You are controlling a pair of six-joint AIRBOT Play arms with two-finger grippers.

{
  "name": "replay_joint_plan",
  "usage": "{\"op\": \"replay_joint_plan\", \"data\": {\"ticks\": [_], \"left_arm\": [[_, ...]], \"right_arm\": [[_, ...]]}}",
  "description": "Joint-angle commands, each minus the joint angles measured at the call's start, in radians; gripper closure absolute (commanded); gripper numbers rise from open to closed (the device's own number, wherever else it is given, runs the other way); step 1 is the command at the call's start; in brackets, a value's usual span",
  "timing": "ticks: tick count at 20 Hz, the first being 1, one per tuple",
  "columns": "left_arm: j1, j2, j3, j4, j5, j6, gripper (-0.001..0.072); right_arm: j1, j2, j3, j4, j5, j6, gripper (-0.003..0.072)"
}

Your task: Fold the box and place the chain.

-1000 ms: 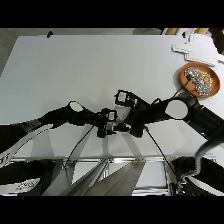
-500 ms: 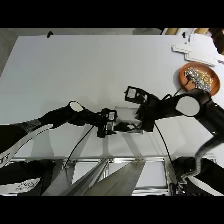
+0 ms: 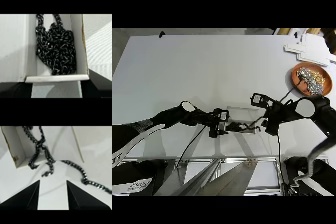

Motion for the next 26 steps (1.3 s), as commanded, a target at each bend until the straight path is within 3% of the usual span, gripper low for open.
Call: {"op": "replay_joint_plan", "data": {"ticks": [1, 6, 18, 20, 24, 26], "left_arm": [[0.001, 0.0, 0.0, 0.0, 0.0, 0.0, 0.0502], [0.001, 0.0, 0.0, 0.0, 0.0, 0.0, 0.0502], [0.001, 0.001, 0.0, 0.0, 0.0, 0.0, 0.0502], [0.001, 0.001, 0.0, 0.0, 0.0, 0.0, 0.0502], [0.001, 0.0, 0.0, 0.0, 0.0, 0.0, 0.0502], [0.001, 0.0, 0.0, 0.0, 0.0, 0.0, 0.0502]], "right_arm": [[-0.007, 0.0, -0.093, -0.005, -0.098, -0.006, 0.0329], [-0.007, -0.036, -0.162, 0.015, -0.206, 0.006, 0.0359], [0.035, -0.127, -0.167, -0.001, -0.296, 0.108, 0.0402], [0.036, -0.128, -0.167, -0.001, -0.293, 0.11, 0.0457], [0.036, -0.128, -0.167, -0.001, -0.268, 0.11, 0.0471], [0.041, -0.128, -0.168, -0.001, -0.249, 0.11, 0.054]]}}
